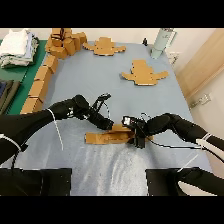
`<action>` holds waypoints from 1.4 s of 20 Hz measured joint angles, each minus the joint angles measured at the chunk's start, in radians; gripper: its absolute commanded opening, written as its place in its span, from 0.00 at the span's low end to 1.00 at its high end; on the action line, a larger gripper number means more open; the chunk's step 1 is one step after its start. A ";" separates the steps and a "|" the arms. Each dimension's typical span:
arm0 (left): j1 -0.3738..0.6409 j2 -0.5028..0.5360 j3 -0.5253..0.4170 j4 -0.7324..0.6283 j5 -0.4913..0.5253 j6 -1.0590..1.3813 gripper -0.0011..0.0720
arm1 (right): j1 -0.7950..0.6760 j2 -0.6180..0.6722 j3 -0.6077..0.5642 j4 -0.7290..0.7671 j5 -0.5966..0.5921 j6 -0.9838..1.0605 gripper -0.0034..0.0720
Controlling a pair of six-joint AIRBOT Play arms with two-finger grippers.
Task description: Fold the box.
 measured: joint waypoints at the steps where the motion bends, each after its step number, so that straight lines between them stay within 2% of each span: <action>1: 0.003 0.000 0.006 0.000 -0.004 0.012 0.03 | 0.000 0.000 0.000 0.000 0.000 0.000 0.71; 5: 0.063 0.055 0.041 -0.010 -0.025 0.078 0.03 | 0.000 0.000 0.000 0.000 0.000 0.000 0.71; 8: 0.147 0.159 0.019 -0.012 -0.061 0.139 0.03 | 0.000 0.000 0.000 0.000 0.000 0.000 0.71; 11: 0.224 0.291 -0.085 -0.022 -0.081 0.214 0.03 | 0.000 0.000 0.000 0.000 0.000 0.000 0.71; 14: 0.240 0.414 -0.221 -0.064 -0.093 0.360 0.03 | 0.000 0.000 0.000 0.000 0.000 0.000 0.71; 17: 0.190 0.510 -0.334 -0.082 -0.056 0.471 0.03 | 0.000 0.000 0.000 0.000 0.000 0.000 0.71; 20: 0.103 0.576 -0.415 -0.078 0.032 0.615 0.03 | 0.000 0.000 0.000 0.000 0.000 0.001 0.71; 21: 0.080 0.586 -0.438 -0.078 0.061 0.684 0.07 | 0.000 0.000 0.000 0.000 0.000 0.000 0.71; 22: 0.064 0.589 -0.456 -0.079 0.087 0.745 0.53 | 0.000 0.000 0.000 0.000 0.000 0.000 0.71; 23: 0.054 0.586 -0.471 -0.079 0.118 0.801 0.84 | 0.000 0.000 0.000 0.000 0.000 0.001 0.71; 28: 0.026 0.505 -0.491 -0.119 0.227 0.946 0.85 | 0.000 0.000 0.000 0.000 0.000 0.001 0.71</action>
